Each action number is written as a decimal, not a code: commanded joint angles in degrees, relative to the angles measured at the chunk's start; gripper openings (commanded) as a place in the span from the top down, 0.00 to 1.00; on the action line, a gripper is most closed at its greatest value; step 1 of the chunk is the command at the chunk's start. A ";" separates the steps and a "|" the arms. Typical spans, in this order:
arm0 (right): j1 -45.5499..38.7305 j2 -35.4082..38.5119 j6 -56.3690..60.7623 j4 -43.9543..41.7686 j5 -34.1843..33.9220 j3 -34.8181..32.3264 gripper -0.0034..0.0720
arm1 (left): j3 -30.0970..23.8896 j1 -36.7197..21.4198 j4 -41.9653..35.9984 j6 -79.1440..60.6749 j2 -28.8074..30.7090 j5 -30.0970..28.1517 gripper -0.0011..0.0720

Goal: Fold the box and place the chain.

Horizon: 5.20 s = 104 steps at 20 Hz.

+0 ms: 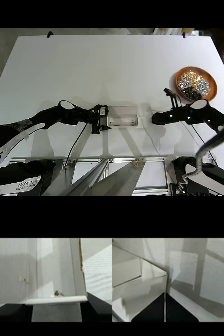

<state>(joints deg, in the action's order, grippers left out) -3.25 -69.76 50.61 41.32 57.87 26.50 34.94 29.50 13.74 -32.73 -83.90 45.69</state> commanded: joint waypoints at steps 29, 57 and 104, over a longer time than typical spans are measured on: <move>1.16 2.16 -0.09 -8.52 4.59 -0.07 0.87 | 0.07 0.00 0.00 -0.02 0.00 0.00 0.64; 31.12 3.72 51.78 27.56 -8.04 14.49 0.56 | 0.07 0.00 0.00 0.00 0.00 0.00 0.64; -12.48 -1.01 30.10 51.84 -3.65 32.48 0.59 | 0.07 0.00 0.00 0.00 0.00 0.02 0.64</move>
<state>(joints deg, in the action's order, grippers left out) -6.50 -67.26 84.33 92.99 57.30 58.81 34.96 29.52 13.74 -32.73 -83.90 45.69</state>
